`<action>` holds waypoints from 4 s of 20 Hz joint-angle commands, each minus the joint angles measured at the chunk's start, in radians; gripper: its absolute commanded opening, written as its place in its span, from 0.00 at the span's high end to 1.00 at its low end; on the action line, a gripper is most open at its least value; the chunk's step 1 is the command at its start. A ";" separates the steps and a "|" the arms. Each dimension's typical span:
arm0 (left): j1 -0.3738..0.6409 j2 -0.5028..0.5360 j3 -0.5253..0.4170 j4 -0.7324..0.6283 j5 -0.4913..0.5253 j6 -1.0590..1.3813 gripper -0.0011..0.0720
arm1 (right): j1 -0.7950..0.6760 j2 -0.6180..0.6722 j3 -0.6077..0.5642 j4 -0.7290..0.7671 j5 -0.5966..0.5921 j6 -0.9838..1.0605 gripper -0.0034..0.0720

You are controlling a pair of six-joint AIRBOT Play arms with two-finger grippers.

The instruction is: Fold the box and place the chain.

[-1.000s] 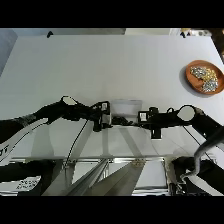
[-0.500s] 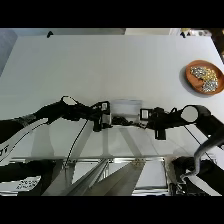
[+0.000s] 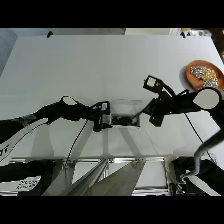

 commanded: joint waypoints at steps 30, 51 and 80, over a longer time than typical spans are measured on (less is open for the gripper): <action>0.000 0.001 0.000 0.000 0.000 0.000 0.70 | 0.049 -0.488 0.367 -0.003 0.062 0.041 0.93; 0.000 0.001 0.000 0.000 0.000 0.000 0.70 | 0.203 -0.315 0.138 0.005 0.001 -0.267 0.60; 0.000 0.001 0.000 0.000 0.000 0.000 0.70 | 0.251 -0.262 0.045 -0.064 -0.128 -0.264 0.73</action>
